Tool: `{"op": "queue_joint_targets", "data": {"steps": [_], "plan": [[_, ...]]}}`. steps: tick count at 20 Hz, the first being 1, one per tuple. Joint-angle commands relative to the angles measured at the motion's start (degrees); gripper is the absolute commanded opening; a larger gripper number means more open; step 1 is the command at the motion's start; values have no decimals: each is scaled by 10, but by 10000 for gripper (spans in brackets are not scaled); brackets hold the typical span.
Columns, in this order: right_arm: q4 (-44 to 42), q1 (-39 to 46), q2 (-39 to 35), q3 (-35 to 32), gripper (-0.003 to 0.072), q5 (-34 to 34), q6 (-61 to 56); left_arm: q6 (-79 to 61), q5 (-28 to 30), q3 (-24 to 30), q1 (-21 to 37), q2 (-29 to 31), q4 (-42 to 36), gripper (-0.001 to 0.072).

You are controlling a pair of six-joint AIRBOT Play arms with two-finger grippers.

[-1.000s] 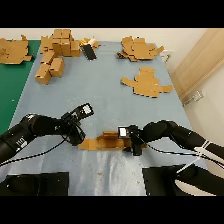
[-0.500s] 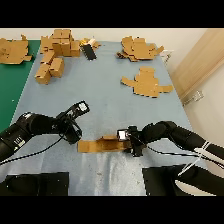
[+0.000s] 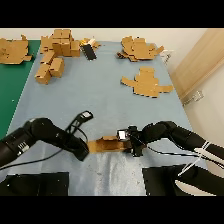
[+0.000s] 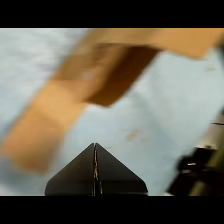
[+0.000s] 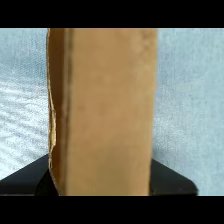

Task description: Fold the box.

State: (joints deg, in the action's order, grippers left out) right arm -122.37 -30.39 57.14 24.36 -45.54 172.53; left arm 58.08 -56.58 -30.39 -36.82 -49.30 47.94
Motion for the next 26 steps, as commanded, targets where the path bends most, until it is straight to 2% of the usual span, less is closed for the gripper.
{"op": "queue_joint_targets", "data": {"steps": [1,3,6,7,9,11,15,19,22,26], "plan": [[0,-1,0,0,520,-1,0,34,138,33,-105,0,-212,9],[0,-1,0,0,520,-1,0,50,308,52,-188,1,-300,9],[0,-1,0,0,520,-2,0,50,540,58,-281,1,-379,9],[0,-1,0,0,520,-2,0,50,591,58,-295,0,-384,8],[0,-1,0,0,520,-5,0,50,643,58,-290,-4,-393,8],[-3,-1,0,0,520,-7,0,50,656,58,-267,-13,-393,8],[-5,-1,0,0,520,-11,0,44,646,54,-211,-54,-392,8],[-5,-1,0,0,520,-12,0,28,568,17,-175,-115,-379,8],[-4,-1,0,0,520,-13,0,28,546,-10,-174,-160,-377,8],[-4,-1,0,0,520,-13,0,34,472,-19,-154,-198,-377,8]]}}
